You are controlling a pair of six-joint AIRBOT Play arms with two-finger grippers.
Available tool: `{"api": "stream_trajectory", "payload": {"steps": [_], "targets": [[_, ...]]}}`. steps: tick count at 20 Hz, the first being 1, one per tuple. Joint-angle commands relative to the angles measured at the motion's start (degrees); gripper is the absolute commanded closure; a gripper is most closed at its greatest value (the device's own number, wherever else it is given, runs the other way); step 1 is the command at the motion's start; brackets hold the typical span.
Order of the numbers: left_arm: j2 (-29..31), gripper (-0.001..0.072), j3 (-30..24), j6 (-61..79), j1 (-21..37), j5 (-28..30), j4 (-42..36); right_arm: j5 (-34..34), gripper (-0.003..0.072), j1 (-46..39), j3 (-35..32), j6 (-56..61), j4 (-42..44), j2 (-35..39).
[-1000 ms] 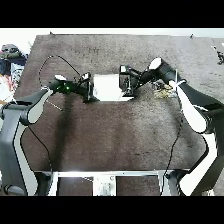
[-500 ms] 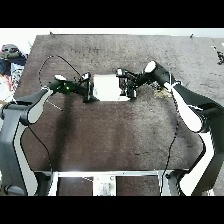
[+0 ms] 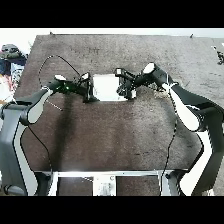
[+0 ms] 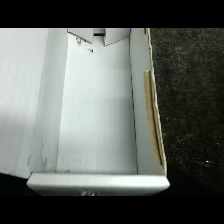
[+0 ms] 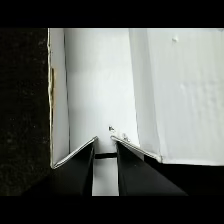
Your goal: Fold the box and place the chain.
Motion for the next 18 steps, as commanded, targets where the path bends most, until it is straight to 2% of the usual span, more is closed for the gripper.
{"api": "stream_trajectory", "payload": {"steps": [1, 6, 7, 8, 9, 16, 18], "targets": [[0.0, 0.0504, 0.0, 0.0, 0.0, 0.0, 0.0, -0.9, 0.0521, 0.4, 0.0, -0.4, 1.8, -0.4], [0.0, 0.0504, 0.0, 0.0, 0.0, 0.0, 0.0, -2.6, 0.0521, 1.6, 0.0, -4.5, 1.6, -0.4], [0.0, 0.0504, 0.0, 0.0, 0.0, 0.0, 0.0, -3.0, 0.0426, 1.6, 0.0, -4.5, 1.5, -0.4], [0.0, 0.0504, 0.0, 0.0, 0.0, 0.0, 0.0, -3.5, 0.0225, 1.5, 0.0, -4.5, 1.2, -0.4], [0.0, 0.0504, 0.0, 0.0, 0.0, 0.0, 0.0, -4.0, 0.0150, 1.5, 0.0, -4.5, 1.1, -0.4], [0.0, 0.0504, 0.0, 0.0, 0.0, 0.0, 0.0, -3.9, 0.0151, 1.5, 0.0, -4.2, 1.1, -0.4], [0.0, 0.0504, 0.0, 0.0, 0.0, 0.0, 0.0, -3.1, 0.0490, 1.4, 0.0, -2.9, -0.4, 0.0]]}}
